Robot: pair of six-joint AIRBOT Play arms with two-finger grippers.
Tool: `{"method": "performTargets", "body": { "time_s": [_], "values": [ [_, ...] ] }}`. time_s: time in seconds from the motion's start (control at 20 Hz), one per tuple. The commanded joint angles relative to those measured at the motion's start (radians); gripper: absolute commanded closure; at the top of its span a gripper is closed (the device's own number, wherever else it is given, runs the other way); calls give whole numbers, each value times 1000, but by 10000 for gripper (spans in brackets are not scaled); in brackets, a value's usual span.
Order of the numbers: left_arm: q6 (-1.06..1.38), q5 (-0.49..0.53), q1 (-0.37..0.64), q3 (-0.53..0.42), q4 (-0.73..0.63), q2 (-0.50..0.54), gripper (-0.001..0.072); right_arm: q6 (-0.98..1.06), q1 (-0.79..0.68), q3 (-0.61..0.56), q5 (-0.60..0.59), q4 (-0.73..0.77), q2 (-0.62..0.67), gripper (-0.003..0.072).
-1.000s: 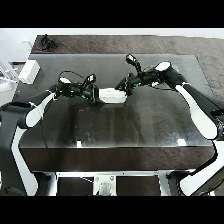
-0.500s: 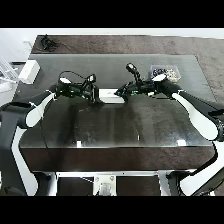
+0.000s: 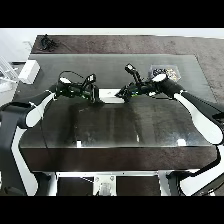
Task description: Fold the box and place the chain.
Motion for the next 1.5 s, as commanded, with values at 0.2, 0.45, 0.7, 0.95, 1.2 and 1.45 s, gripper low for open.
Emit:
{"method": "performTargets", "body": {
  "time_s": [0.2, 0.45, 0.7, 0.95, 1.2, 1.45],
  "values": [
    [5, 1, 0, 0, 1, 0, 354, 7, 3, 5, -50, 80, 172, 688],
    [5, 0, 0, 1, 0, 0, 354, 113, -1, -92, -96, 16, 457, 688],
    [7, 0, 0, 1, -7, 0, 355, 234, -47, -313, -166, -105, 748, 687],
    [7, -1, 0, 1, -41, 0, 354, 265, -164, -572, -166, -127, 935, 686],
    [5, 2, 0, 1, -48, 2, 358, 264, -264, -706, -170, -127, 991, 685],
    [-137, 7, 19, 5, -62, 75, 693, 253, -281, -711, -170, -127, 991, 684]
  ]
}}
